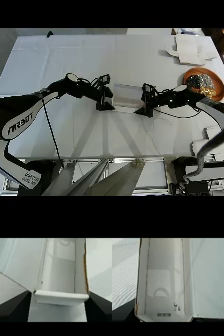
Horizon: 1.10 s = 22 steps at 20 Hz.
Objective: Fold the box and place the chain.
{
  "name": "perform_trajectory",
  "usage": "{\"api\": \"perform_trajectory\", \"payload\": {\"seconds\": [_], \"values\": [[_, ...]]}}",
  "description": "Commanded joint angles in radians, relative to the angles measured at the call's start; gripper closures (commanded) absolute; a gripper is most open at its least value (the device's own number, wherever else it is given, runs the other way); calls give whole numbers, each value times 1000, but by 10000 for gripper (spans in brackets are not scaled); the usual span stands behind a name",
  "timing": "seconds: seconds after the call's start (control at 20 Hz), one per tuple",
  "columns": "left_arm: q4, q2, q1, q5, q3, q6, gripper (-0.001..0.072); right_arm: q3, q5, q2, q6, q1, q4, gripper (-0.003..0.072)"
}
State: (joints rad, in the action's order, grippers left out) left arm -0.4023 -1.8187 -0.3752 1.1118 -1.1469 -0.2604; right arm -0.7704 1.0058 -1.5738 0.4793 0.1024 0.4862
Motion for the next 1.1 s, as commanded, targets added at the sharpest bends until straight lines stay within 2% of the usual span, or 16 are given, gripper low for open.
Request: {"api": "perform_trajectory", "payload": {"seconds": [0.0, 0.35, 0.45, 0.6, 1.05], "values": [[-20, 2, -9, 32, 1, -53, 12, 0, 1, 0, 1, 0, 0, 183], [-33, 3, -13, 36, 1, -57, 26, 0, 1, 0, 1, 0, 0, 183], [-33, 3, -13, 36, 1, -58, 173, 0, 1, 0, 1, 0, 0, 183], [-33, 3, -13, 36, 1, -58, 282, 0, 1, 0, 1, 0, 0, 183], [-33, 3, -13, 36, 1, -57, 311, 0, 1, 0, 1, 0, 0, 183]]}}
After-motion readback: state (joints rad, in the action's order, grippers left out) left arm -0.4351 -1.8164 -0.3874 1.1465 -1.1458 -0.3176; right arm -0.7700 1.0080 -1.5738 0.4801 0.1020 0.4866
